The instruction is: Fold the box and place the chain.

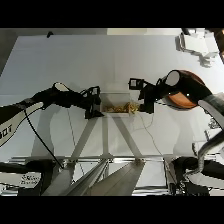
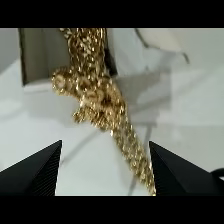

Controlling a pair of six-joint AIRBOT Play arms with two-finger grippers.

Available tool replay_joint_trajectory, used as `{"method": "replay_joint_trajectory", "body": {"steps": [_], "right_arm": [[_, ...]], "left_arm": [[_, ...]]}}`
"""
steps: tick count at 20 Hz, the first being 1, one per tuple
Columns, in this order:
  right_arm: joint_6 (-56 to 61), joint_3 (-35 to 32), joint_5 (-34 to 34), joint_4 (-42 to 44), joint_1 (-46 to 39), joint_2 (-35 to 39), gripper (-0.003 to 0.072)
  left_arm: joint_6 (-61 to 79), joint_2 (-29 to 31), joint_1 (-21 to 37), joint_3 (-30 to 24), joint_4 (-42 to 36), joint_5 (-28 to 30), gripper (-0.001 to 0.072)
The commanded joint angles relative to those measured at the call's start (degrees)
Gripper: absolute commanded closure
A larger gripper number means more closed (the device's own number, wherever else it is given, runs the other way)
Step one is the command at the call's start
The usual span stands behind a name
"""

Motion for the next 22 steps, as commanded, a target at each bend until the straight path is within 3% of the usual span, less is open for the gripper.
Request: {"method": "replay_joint_trajectory", "body": {"steps": [1,10,11,14,17,22], "right_arm": [[-6.08,-1.49,-6.23,5.49,-0.28,-3.48,0.0083],[-8.00,-1.51,-10.38,8.35,-0.28,-9.99,0.0094],[-7.96,-1.51,-10.34,8.11,-0.26,-10.14,0.0170],[-7.93,-1.51,-7.34,6.56,-0.26,-9.64,0.0673],[-4.37,-1.51,-5.81,1.92,-0.28,-7.30,0.0677],[4.52,-1.51,-5.81,-2.67,-0.28,2.67,0.0678]], "left_arm": [[0.02,0.02,-0.02,-0.02,0.00,0.00,0.0316],[0.02,0.02,-0.02,-0.02,0.02,0.00,0.0316],[0.02,0.02,-0.02,-0.02,0.02,0.02,0.0316],[0.02,0.02,-0.02,-0.02,0.02,0.02,0.0316],[0.02,0.02,-0.02,-0.02,0.02,0.02,0.0316],[0.02,0.02,-0.02,-0.02,0.02,0.00,0.0316]]}}
